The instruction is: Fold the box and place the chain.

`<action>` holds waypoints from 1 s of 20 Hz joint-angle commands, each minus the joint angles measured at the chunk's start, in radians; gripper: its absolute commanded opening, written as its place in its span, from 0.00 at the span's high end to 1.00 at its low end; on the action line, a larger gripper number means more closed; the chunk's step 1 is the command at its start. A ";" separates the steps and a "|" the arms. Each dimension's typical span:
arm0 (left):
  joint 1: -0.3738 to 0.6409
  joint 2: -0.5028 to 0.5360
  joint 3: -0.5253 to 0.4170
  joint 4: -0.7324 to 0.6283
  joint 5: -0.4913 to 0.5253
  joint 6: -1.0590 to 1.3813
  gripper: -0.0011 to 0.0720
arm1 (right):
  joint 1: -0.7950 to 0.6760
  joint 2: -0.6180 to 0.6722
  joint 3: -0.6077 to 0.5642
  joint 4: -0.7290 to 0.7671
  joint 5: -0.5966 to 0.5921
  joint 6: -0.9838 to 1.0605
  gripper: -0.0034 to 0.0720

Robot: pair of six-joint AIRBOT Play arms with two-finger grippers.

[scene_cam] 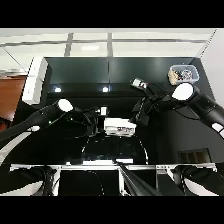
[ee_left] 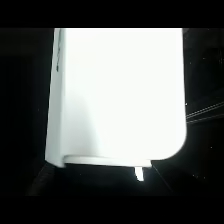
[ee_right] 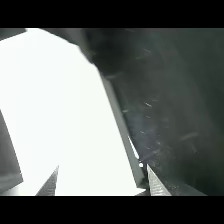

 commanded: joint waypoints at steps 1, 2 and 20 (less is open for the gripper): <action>0.000 -0.001 0.000 0.000 0.000 0.000 0.43 | 0.049 -0.006 -0.032 0.050 -0.012 -0.175 0.18; 0.000 -0.001 0.000 -0.001 0.000 0.000 0.43 | 0.059 -0.007 -0.048 0.050 -0.028 -0.186 0.18; 0.000 -0.001 0.000 -0.001 0.000 0.000 0.43 | 0.069 -0.008 -0.102 0.041 -0.064 -0.229 0.75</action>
